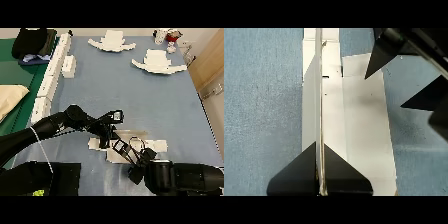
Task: Fold the box.
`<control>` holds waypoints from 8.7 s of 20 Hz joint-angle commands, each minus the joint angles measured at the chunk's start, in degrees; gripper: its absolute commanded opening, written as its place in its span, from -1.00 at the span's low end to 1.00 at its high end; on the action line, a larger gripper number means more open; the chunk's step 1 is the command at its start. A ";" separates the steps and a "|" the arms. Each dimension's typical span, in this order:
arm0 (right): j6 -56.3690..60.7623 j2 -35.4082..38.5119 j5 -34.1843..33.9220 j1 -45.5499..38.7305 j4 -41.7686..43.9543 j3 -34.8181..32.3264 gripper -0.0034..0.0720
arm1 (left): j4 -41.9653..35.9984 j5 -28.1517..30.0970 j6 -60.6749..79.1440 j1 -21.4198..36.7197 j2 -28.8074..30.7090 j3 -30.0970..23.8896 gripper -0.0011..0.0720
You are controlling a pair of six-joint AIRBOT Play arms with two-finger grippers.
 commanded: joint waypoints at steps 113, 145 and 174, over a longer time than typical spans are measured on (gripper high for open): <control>-118.33 7.98 14.14 -58.75 48.24 -14.36 0.63 | -0.02 0.00 0.02 0.00 -0.02 0.00 -0.93; -118.33 5.95 17.44 -58.75 48.06 -15.39 0.25 | -0.04 0.07 0.11 0.00 -0.02 0.00 -0.93; -118.36 5.92 17.44 -58.75 48.04 -15.39 0.25 | 18.78 -17.79 -61.96 7.45 16.48 -0.07 -0.93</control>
